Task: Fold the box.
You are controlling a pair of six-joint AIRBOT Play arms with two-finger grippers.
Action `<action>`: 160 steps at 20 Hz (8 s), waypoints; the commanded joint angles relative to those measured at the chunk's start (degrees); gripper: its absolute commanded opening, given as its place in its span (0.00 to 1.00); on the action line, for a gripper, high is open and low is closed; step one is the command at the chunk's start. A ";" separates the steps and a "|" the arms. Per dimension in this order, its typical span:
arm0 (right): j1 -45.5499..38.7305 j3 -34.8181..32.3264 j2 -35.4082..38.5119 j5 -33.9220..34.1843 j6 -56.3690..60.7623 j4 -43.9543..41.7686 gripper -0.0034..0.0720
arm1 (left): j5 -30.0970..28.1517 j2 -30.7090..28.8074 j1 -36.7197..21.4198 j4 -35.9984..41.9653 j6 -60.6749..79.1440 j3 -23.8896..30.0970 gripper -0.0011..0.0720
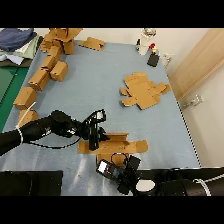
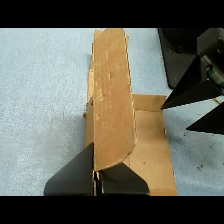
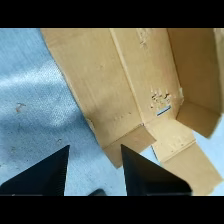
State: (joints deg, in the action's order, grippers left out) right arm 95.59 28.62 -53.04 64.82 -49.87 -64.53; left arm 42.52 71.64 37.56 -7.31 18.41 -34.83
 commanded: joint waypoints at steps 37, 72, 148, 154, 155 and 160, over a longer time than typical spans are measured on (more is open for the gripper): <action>-7.41 0.72 -3.80 -3.89 -3.82 4.11 0.69 | -0.04 0.04 -0.02 0.00 0.00 0.00 0.03; -8.11 3.08 -3.45 0.07 -1.27 11.56 1.00 | -0.04 0.04 -0.02 0.00 0.00 0.00 0.03; -73.33 -7.34 6.67 -12.76 -118.64 -61.59 0.91 | -0.02 0.04 -0.02 0.02 0.00 0.00 0.03; -74.62 -7.32 5.20 -12.90 -118.86 -62.36 0.91 | -0.04 0.04 -0.04 0.02 0.00 0.00 0.03; -74.53 -7.32 5.18 -12.90 -119.30 -62.64 0.91 | -0.04 0.04 -0.04 0.02 0.00 0.00 0.03; -74.42 -7.34 3.39 -13.11 -121.17 -63.95 0.91 | -0.02 0.04 -0.04 0.02 0.00 0.00 0.03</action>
State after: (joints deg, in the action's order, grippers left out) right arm 21.08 21.32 -48.64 51.88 -169.69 -127.50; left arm 42.50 71.66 37.56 -7.27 18.41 -34.81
